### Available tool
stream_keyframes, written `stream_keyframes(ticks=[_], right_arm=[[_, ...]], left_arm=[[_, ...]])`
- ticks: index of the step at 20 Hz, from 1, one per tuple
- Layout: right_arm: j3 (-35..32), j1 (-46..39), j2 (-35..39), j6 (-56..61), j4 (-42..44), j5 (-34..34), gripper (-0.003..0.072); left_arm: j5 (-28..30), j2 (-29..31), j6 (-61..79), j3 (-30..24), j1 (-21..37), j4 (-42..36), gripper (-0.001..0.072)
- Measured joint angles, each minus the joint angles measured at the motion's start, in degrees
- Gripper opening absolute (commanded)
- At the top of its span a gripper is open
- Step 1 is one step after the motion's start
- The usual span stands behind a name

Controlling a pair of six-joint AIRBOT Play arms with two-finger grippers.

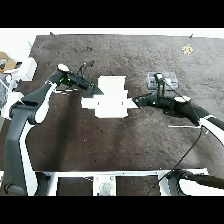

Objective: Fold the box and place the chain.

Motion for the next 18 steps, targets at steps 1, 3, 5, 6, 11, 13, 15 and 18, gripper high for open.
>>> stream_keyframes(ticks=[1,3,5,6,11,13,15,18], right_arm=[[0.66,-1.11,0.39,-0.61,-1.20,1.27,0.0608],[1.46,-2.56,0.79,-2.08,-2.78,3.15,0.0608],[1.88,-3.43,0.98,-3.48,-3.69,4.44,0.0608],[2.01,-3.63,1.03,-3.96,-3.98,5.05,0.0608],[2.27,-4.13,1.14,-5.14,-4.66,6.78,0.0608],[2.29,-4.13,1.14,-5.73,-4.74,7.28,0.0608],[2.29,-4.13,1.14,-6.23,-4.79,7.45,0.0608],[2.29,-4.22,1.14,-6.64,-4.85,7.80,0.0608]], left_arm=[[0.00,0.00,3.50,0.00,0.00,-0.04,0.0006],[0.35,0.09,11.30,-0.02,0.00,-0.22,0.0005],[1.55,0.44,17.84,-0.02,0.00,-0.31,0.0003],[2.32,0.74,20.74,-0.02,0.00,-0.33,0.0002],[7.02,1.95,28.15,-0.17,-0.07,-0.39,0.0002],[8.02,2.10,29.53,-0.94,-0.17,-0.39,0.0002],[8.81,2.23,31.93,-2.75,-0.20,-0.57,0.0002],[9.81,2.27,36.98,-6.60,-0.17,-1.75,0.0002]])
